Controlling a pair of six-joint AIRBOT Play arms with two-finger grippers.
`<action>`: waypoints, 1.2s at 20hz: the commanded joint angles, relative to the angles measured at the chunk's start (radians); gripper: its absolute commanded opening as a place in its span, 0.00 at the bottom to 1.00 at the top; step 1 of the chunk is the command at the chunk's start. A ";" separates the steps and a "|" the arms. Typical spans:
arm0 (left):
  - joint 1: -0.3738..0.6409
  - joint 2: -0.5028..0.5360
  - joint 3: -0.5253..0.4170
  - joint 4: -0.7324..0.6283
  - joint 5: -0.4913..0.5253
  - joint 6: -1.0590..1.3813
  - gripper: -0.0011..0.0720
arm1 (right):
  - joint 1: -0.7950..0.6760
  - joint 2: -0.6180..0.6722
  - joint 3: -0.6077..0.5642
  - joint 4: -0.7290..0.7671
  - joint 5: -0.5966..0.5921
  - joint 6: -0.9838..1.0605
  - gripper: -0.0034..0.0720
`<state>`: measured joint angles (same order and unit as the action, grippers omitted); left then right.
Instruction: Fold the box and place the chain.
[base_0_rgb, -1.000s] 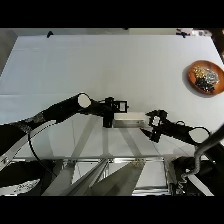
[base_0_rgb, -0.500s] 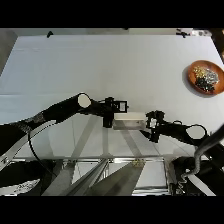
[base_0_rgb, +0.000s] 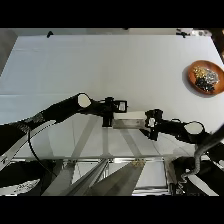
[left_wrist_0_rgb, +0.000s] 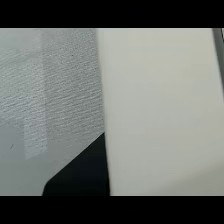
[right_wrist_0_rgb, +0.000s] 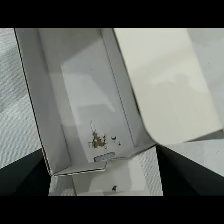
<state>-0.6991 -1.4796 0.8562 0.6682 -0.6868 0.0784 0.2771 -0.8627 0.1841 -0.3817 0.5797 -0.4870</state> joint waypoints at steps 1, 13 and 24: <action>-0.001 -0.001 0.000 -0.001 0.001 0.001 0.04 | 0.001 -0.046 0.026 0.009 0.032 -0.019 0.93; -0.001 -0.001 0.000 -0.001 0.002 0.001 0.04 | -0.073 -0.045 0.031 -0.129 0.064 0.061 0.93; -0.001 -0.001 0.000 -0.001 0.002 0.001 0.04 | -0.086 -0.046 0.041 -0.053 0.059 -0.036 0.93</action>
<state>-0.7006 -1.4811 0.8562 0.6659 -0.6842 0.0795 0.1925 -0.9092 0.2234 -0.4580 0.6514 -0.4953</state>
